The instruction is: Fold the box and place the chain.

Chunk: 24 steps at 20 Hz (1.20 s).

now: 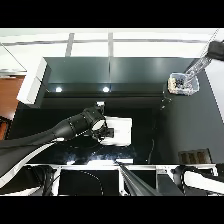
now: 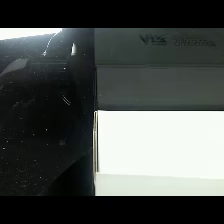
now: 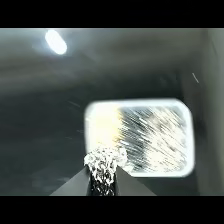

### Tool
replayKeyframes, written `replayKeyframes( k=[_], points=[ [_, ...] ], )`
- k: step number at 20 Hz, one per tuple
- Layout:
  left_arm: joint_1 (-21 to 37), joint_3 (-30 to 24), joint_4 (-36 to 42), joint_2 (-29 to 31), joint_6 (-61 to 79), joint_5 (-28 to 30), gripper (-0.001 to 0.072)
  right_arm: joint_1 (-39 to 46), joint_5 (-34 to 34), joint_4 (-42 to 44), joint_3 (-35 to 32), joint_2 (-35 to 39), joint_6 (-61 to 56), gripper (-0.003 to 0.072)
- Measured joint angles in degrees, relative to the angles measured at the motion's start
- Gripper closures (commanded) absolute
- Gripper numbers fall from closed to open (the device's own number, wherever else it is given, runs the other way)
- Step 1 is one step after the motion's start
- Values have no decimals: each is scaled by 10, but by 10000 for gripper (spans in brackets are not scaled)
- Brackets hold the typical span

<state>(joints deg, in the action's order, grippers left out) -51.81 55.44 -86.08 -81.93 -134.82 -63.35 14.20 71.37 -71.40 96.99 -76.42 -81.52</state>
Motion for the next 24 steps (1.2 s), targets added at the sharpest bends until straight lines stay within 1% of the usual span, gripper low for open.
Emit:
replayKeyframes(
  k=[2,5,7,10,13,16,20,24],
  points=[
    [0,0,0,0,0,0,683,0,6,41,0,52,7,682],
    [0,0,0,0,0,0,683,-12,35,90,-4,121,1,683],
    [0,0,0,0,0,0,683,-37,53,109,-9,159,-4,682],
    [0,0,0,0,0,0,683,-92,103,120,-19,197,-8,682],
    [0,0,0,0,0,0,683,-156,151,123,-31,220,-10,681],
    [0,0,0,0,0,0,683,-223,181,126,-39,229,-7,682],
    [0,0,0,0,0,1,683,-309,196,129,-42,232,-5,682],
    [0,0,0,0,0,1,683,-376,183,146,-43,229,-11,682]
  ],
)
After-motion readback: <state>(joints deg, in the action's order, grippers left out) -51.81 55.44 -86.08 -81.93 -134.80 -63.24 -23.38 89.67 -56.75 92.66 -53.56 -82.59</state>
